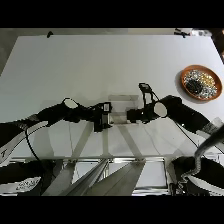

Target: Fold the box and place the chain.

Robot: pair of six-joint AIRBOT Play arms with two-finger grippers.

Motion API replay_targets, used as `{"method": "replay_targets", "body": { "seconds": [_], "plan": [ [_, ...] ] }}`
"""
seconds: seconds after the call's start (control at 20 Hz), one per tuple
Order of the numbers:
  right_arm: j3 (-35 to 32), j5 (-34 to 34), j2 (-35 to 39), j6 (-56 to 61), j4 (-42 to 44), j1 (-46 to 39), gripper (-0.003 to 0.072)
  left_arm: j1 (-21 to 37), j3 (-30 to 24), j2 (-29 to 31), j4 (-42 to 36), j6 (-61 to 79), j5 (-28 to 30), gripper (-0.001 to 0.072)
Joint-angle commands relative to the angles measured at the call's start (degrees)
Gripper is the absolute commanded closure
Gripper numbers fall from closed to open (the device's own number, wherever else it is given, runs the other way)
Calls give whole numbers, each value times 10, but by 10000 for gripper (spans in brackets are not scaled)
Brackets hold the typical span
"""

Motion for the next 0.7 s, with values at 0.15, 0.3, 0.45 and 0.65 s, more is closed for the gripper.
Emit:
{"method": "replay_targets", "body": {
  "seconds": [0.15,0.3,0.45,0.65],
  "plan": [
    [57,66,-65,158,-88,38,244,0,0,0,0,0,0,501],
    [67,80,-84,198,-105,52,245,0,0,0,0,0,0,501],
    [67,85,-95,227,-113,59,246,0,0,0,0,0,0,501],
    [67,83,-97,238,-113,59,453,0,0,0,0,0,0,501]
  ]
}}
